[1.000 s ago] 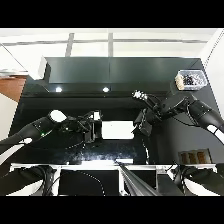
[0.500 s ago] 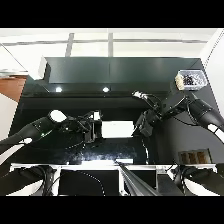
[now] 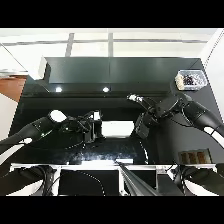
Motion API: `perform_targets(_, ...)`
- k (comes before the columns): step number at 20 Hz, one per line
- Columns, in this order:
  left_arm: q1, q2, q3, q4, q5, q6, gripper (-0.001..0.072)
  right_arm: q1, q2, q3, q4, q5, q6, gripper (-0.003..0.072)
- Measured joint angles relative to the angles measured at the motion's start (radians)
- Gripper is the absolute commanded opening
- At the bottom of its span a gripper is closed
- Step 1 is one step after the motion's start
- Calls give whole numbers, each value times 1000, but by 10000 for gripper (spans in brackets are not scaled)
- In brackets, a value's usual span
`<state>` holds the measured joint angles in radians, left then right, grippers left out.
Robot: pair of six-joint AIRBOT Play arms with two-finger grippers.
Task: Fold the box and place the chain.
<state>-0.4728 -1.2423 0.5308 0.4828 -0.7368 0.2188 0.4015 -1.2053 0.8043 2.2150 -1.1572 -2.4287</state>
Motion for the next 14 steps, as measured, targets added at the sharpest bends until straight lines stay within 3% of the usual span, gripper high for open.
perform_targets(14, 0, 0, 0, 0, 0, 3, 280, 5, -2, 0, -19, 176, 39, 696)
